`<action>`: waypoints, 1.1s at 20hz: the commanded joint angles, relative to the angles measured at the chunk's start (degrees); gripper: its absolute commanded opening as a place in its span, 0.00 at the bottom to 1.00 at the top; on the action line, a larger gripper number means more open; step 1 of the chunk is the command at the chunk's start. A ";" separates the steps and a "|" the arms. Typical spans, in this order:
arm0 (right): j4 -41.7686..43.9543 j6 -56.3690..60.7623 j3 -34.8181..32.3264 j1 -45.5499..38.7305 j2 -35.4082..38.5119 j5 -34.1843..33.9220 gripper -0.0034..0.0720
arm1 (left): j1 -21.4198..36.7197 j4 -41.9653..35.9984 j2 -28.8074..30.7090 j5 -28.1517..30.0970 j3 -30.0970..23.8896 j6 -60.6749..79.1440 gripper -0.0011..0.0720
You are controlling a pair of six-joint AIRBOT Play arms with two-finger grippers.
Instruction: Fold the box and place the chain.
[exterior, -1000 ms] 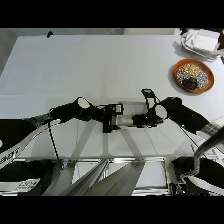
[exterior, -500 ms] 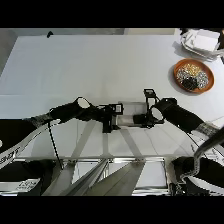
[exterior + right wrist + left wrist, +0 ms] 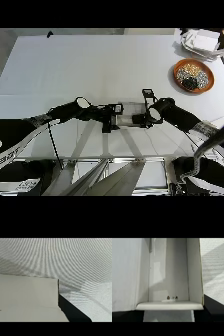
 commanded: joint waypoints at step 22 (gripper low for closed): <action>-11.93 -22.10 12.52 -15.82 17.00 12.07 0.65 | -0.02 -0.11 0.00 -0.13 -0.02 -0.02 0.51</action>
